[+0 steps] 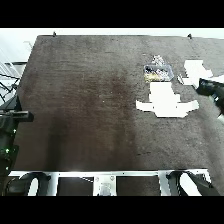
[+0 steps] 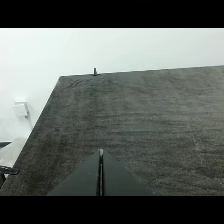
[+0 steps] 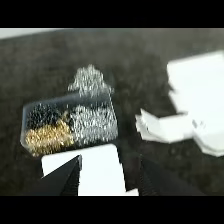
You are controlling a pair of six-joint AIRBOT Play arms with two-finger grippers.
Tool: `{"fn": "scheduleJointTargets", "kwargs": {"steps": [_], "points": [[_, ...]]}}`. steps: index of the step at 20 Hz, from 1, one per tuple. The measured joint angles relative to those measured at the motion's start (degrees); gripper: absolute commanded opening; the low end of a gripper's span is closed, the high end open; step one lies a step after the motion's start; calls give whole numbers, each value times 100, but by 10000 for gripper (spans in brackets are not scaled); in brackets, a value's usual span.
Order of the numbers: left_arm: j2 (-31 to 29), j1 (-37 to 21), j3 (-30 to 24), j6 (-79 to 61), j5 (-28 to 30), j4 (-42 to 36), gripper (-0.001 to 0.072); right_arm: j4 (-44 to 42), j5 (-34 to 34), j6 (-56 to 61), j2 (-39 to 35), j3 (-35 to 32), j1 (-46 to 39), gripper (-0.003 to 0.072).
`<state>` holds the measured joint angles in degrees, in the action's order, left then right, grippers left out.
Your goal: Fold the box and place the chain.
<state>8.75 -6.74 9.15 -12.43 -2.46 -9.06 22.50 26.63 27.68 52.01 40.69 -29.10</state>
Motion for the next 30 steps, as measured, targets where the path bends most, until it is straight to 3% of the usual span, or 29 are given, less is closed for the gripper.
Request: {"fn": "scheduleJointTargets", "kwargs": {"steps": [3,5,8,11,19,28,30], "points": [[0,0,0,0,0,2,20,789,2026,872,1550,1598,-1106,532],[0,0,0,-2,-2,0,20,1451,3016,1375,2343,2616,-1515,532],[0,0,0,-2,0,0,20,2234,4131,1808,3316,3888,-1757,542],[0,0,0,-2,0,0,20,2802,4802,1912,4100,4710,-1755,543],[0,0,0,0,0,0,20,3412,5576,1838,5386,5274,-1414,543],[0,0,0,0,0,0,20,3294,6109,1816,6059,5318,-1257,537],[0,0,0,0,-2,0,20,3130,6389,1801,6247,5318,-1222,446]]}}
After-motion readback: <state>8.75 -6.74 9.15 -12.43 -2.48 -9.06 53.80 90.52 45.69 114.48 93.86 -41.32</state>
